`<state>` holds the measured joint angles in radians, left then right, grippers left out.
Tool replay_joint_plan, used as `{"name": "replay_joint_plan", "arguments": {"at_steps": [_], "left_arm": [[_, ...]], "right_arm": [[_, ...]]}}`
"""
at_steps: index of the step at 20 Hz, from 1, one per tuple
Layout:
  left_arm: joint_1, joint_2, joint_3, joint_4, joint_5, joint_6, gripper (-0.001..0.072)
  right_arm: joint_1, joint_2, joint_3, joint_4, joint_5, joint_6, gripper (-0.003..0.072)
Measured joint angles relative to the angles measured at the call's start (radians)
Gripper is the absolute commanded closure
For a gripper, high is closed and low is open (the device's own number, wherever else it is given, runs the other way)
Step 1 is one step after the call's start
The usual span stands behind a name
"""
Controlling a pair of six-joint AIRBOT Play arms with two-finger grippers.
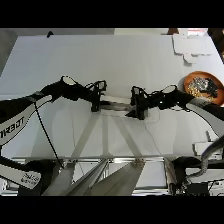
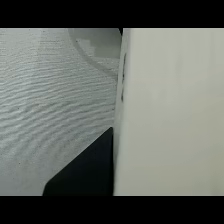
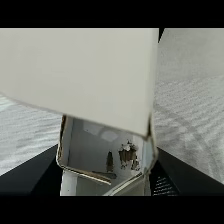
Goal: Fold the box and place the chain.
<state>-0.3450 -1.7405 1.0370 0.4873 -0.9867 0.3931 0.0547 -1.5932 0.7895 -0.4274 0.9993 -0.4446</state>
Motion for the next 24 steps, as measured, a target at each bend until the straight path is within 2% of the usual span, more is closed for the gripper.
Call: {"name": "replay_joint_plan", "arguments": {"at_steps": [24], "left_arm": [[0.000,0.000,0.000,-0.001,0.003,0.000,0.0691]], "right_arm": [[0.000,0.000,0.000,-0.002,0.004,-0.001,0.0288]]}}
